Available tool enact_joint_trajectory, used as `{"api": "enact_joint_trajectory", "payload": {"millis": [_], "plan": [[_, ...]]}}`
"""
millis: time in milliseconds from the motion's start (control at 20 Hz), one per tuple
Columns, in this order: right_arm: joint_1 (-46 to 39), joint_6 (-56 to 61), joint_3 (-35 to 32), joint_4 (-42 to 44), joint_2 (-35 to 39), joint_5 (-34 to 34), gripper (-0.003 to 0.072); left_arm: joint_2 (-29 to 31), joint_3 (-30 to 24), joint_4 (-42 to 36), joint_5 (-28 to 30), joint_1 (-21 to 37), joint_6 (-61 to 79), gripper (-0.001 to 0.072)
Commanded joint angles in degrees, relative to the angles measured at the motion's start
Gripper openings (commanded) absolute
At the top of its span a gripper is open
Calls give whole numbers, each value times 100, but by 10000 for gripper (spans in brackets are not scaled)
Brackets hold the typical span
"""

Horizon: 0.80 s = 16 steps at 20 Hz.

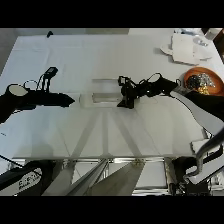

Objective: Fold the box and place the chain.

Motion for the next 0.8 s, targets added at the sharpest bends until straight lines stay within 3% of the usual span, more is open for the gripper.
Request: {"api": "enact_joint_trajectory", "payload": {"millis": [0,400,750], "plan": [[2,2,-2,0,2,2,456,-308,-192,-37,216,-13,-868,3],[2,4,-2,2,2,2,456,-800,-190,-505,699,-516,-922,3],[2,2,-2,2,2,2,456,-887,-186,-1137,763,-549,-664,5]]}}
